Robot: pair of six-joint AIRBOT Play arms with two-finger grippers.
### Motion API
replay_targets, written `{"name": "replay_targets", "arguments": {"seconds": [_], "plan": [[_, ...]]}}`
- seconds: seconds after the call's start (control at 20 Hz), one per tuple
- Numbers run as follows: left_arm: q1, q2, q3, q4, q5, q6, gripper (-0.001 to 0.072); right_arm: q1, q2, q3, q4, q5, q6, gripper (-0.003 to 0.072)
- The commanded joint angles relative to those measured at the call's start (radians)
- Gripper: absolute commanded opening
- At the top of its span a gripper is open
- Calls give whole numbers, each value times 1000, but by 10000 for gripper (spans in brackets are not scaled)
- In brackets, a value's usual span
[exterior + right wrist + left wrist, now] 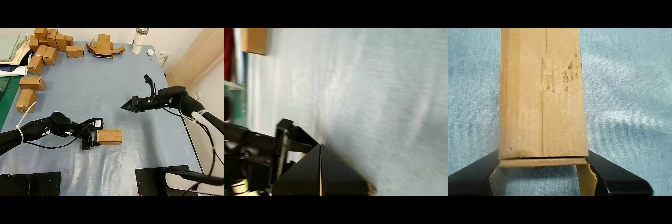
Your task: Fold the box.
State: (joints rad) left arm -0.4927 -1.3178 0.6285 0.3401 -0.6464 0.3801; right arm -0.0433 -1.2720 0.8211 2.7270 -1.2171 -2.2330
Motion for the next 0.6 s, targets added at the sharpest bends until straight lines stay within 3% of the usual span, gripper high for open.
{"name": "replay_targets", "arguments": {"seconds": [0.0, 0.2, 0.55], "plan": [[0, 0, 1, 0, 0, 0, 457, 33, -95, 5, 130, -106, -88, 3], [0, 0, 1, 0, 0, 0, 457, 151, 14, -164, 136, -30, -122, 3], [0, 0, 1, 0, 0, 0, 457, 163, 328, -470, 109, 27, -96, 3]]}}
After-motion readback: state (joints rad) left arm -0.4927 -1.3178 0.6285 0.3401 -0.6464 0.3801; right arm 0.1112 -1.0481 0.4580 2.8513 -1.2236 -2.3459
